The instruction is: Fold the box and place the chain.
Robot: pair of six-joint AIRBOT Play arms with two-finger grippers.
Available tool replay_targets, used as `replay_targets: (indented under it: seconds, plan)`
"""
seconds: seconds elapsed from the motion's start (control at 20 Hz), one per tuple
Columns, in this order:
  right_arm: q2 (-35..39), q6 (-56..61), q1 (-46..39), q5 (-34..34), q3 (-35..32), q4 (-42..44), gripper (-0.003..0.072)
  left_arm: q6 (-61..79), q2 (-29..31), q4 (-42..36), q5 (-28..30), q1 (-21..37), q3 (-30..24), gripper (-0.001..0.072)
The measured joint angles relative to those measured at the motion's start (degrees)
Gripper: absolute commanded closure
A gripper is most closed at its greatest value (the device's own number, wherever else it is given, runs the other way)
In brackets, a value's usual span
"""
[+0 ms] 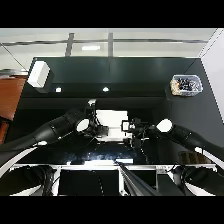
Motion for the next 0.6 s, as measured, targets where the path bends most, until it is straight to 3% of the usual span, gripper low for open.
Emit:
replay_targets:
  seconds: [0.4, 0.5, 0.6]
  plan:
    - [0.0, 0.0, 0.0, 0.0, 0.0, 0.0, 0.0376, -2.1, -2.5, 1.5, -2.5, -0.8, 2.3, 0.0385]
    - [0.0, 0.0, 0.0, 0.0, 0.0, 0.0, 0.0376, -3.0, -2.7, 1.7, -2.8, -0.9, 2.4, 0.0483]
    - [0.0, 0.0, 0.0, 0.0, 0.0, 0.0, 0.0376, -3.7, -2.9, 2.2, -2.9, -0.9, 2.4, 0.0483]
